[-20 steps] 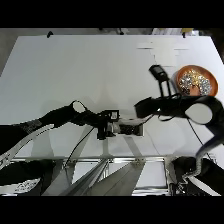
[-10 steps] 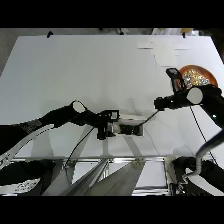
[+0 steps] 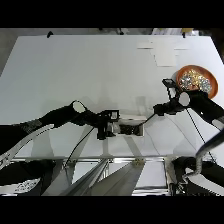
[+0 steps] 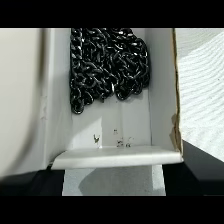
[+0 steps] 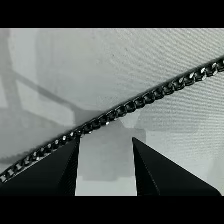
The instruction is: Fold the box and place the chain.
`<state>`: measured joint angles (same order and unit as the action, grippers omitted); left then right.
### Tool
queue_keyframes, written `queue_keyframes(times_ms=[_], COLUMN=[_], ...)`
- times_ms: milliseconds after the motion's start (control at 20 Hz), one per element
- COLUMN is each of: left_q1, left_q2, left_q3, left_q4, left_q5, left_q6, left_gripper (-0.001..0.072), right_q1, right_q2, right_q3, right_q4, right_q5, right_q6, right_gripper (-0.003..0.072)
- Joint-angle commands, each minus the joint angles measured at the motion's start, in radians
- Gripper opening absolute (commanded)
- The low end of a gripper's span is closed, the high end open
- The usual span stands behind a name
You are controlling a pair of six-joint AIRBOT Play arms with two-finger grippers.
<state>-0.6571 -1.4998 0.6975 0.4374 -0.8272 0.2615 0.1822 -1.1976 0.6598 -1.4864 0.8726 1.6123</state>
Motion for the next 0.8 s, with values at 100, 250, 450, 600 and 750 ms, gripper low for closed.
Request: queue_keyframes(times_ms=[100,250,450,600,750], left_q1=[0.001,0.001,0.001,0.001,0.001], left_q2=[0.001,0.001,0.001,0.001,0.001], left_q3=[0.0,0.0,0.0,0.0,0.0], left_q4=[0.0,0.0,0.0,0.0,0.0], left_q5=[0.0,0.0,0.0,0.0,0.0], left_q6=[0.0,0.0,0.0,0.0,0.0], left_gripper=[0.0169,0.0169,0.0169,0.0169,0.0169], right_q1=[-0.001,-0.001,0.0,0.0,0.0], right_q2=[-0.006,-0.006,-0.036,-0.046,-0.041], right_q3=[-0.008,-0.009,-0.009,-0.009,-0.009], right_q4=[-0.001,-0.001,-0.001,-0.001,-0.001], right_q5=[-0.058,-0.066,-0.046,-0.025,0.013], right_q6=[0.003,0.008,0.01,0.009,-0.045], right_gripper=[0.033,0.029,0.0229,0.0099,0.002])
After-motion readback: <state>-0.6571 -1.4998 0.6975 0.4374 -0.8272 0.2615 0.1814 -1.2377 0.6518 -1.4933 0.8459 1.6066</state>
